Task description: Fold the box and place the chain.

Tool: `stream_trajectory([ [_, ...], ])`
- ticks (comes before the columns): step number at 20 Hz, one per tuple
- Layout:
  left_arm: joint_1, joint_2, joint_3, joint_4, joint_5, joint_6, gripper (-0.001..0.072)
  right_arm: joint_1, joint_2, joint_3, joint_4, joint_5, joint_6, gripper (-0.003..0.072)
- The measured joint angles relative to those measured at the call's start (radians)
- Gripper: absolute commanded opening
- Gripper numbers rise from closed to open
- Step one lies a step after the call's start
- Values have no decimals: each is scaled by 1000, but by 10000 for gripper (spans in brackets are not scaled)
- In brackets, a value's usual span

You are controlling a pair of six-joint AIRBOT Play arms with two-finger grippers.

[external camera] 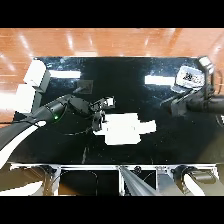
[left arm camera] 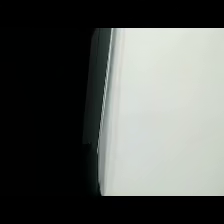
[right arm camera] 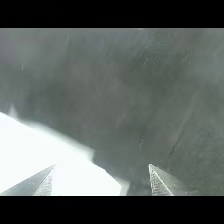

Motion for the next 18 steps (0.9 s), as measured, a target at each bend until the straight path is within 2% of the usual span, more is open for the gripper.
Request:
stream_trajectory([
  [4, -1, 0, 0, 4, -66, 8, 20, 24, -1, -163, -8, 32, -195, 715],
  [10, -4, 0, 1, 18, -80, 63, 20, 160, -4, -387, -71, -219, -622, 714],
  [12, -8, 0, 11, 45, -70, 75, 20, 196, -11, -424, -89, -285, -692, 714],
  [18, -3, -3, 48, 87, 31, 88, 19, 325, -29, -472, -61, -364, -778, 714],
])
